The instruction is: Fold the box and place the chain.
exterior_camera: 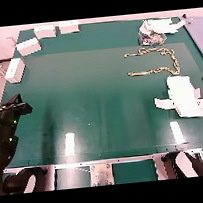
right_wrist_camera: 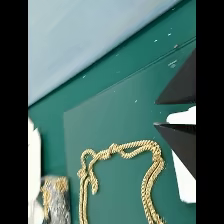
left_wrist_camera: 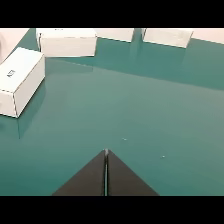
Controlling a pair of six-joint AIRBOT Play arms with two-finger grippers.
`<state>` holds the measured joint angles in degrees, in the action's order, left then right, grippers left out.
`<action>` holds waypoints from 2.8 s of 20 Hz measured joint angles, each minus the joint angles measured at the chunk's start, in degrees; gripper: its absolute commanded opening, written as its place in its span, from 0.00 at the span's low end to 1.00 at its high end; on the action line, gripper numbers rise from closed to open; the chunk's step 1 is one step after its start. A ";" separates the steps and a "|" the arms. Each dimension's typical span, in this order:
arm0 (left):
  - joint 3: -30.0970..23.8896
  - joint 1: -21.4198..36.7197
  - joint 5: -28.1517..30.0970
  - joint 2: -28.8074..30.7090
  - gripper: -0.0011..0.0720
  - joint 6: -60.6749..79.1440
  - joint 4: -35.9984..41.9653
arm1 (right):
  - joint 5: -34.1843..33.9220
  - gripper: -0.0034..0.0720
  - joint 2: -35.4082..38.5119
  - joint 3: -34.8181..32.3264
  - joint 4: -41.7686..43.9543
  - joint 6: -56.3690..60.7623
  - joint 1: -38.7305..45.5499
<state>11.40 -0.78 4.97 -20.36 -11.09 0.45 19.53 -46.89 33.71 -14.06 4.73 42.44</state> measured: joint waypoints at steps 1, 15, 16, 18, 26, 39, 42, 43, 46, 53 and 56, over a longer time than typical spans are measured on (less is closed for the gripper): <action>0.00 0.00 0.00 0.00 0.04 0.00 0.00 | 3.65 0.36 -2.14 1.95 -2.73 3.04 3.21; 0.02 0.00 0.07 0.00 0.04 0.02 0.00 | 63.78 0.71 -44.39 53.92 -47.34 38.10 19.89; 0.00 0.00 0.07 0.00 0.04 0.00 0.00 | 66.16 0.71 -46.34 56.76 -48.81 38.58 20.04; 0.02 0.00 0.07 0.00 0.04 0.02 0.00 | 69.85 0.71 -49.90 62.10 -51.71 39.50 20.28; 0.02 0.00 0.07 0.00 0.04 0.00 0.00 | 72.85 0.71 -56.63 70.16 -56.46 40.19 20.37; 0.00 0.00 0.07 0.00 0.04 0.00 0.00 | 74.34 0.71 -66.62 70.79 -51.12 38.64 19.52; 0.00 0.00 0.07 0.00 0.04 0.00 0.00 | 75.87 0.71 -68.26 70.79 -51.10 38.60 19.50; 0.02 0.00 0.07 0.00 0.04 0.00 0.00 | 76.67 0.71 -68.76 70.79 -51.08 38.58 19.50; 0.02 0.00 0.04 0.00 0.04 0.02 0.00 | 79.03 0.70 -70.12 70.79 -51.08 38.56 19.50; 0.02 0.00 0.04 0.00 0.04 0.00 0.00 | 80.76 0.51 -70.93 70.79 -50.90 36.57 19.50; 0.02 0.00 0.04 0.00 0.04 0.00 0.00 | 80.96 0.51 -70.99 70.73 -49.27 34.82 19.50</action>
<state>11.42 -0.78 5.02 -20.36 -11.09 0.45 100.49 -117.89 104.44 -63.33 39.55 61.93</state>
